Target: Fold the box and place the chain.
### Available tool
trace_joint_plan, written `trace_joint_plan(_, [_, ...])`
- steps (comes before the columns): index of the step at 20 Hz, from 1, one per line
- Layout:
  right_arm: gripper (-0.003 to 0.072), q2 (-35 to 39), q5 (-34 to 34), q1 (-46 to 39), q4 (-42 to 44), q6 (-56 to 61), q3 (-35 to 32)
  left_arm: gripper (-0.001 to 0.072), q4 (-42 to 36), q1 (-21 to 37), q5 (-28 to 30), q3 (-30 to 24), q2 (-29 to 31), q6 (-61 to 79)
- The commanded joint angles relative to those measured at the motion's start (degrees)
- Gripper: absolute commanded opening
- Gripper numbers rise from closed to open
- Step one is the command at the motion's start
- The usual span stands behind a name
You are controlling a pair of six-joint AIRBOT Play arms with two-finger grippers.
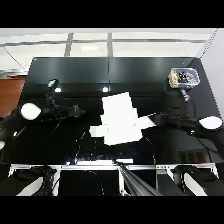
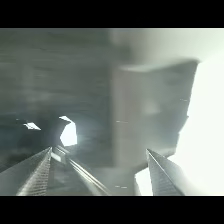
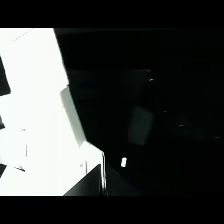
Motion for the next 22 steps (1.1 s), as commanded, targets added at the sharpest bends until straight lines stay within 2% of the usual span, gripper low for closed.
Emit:
trace_joint_plan(1, [0.0024, 0.72, -15.47, 13.66, 3.96, 1.68, -3.56, 0.0698, -24.3, 3.72, -13.75, 8.44, -15.39, 17.73])
trace_joint_plan(3, [0.0023, 0.72, -16.48, 16.57, 4.15, 1.7, -3.56, 0.0697, -24.98, 4.98, -18.84, 12.79, -23.21, 17.66])
trace_joint_plan(6, [0.0024, 0.72, -16.2, 18.4, 4.2, 1.75, -3.56, 0.0697, -26.49, 2.86, -24.15, 18.12, -30.69, 18.25])
trace_joint_plan(9, [0.0024, 0.72, -16.22, 18.6, 4.2, 1.75, -3.56, 0.0678, -23.96, -0.74, -31.91, 22.84, -36.24, 19.02])
trace_joint_plan(11, [0.0023, 0.72, -16.22, 18.6, 4.2, 1.75, -3.56, 0.0611, -23.78, -2.69, -38.25, 25.09, -38.58, 23.63])
trace_joint_plan(12, [0.0024, 0.72, -16.22, 18.6, 4.2, 1.75, -3.56, 0.061, -22.93, -3.21, -41.29, 26.16, -39.43, 24.85])
trace_joint_plan(14, [0.0024, 0.72, -16.22, 18.6, 4.17, 1.75, -3.56, 0.0502, -18.6, -3.63, -44.3, 27.43, -40.15, 26.03])
trace_joint_plan(17, [0.0023, 0.72, -16.2, 18.6, 4.17, 1.75, -3.56, 0.0422, -14.8, -3.65, -44.37, 27.54, -40.13, 29.4])
trace_joint_plan(19, [0.0024, 0.72, -16.15, 18.6, 4.17, 1.75, -3.56, 0.0282, -15.58, -3.63, -43.82, 27.54, -40.15, 32.92])
trace_joint_plan(21, [0.0023, 0.72, -16.13, 18.6, 4.17, 1.75, -3.56, 0.0106, -16.9, -3.58, -43.89, 27.56, -40.15, 36.41])
trace_joint_plan(22, [0.0024, 0.72, -16.06, 18.6, 4.17, 1.75, -3.56, 0.009, -16.96, -3.58, -43.85, 27.56, -40.15, 37.48])
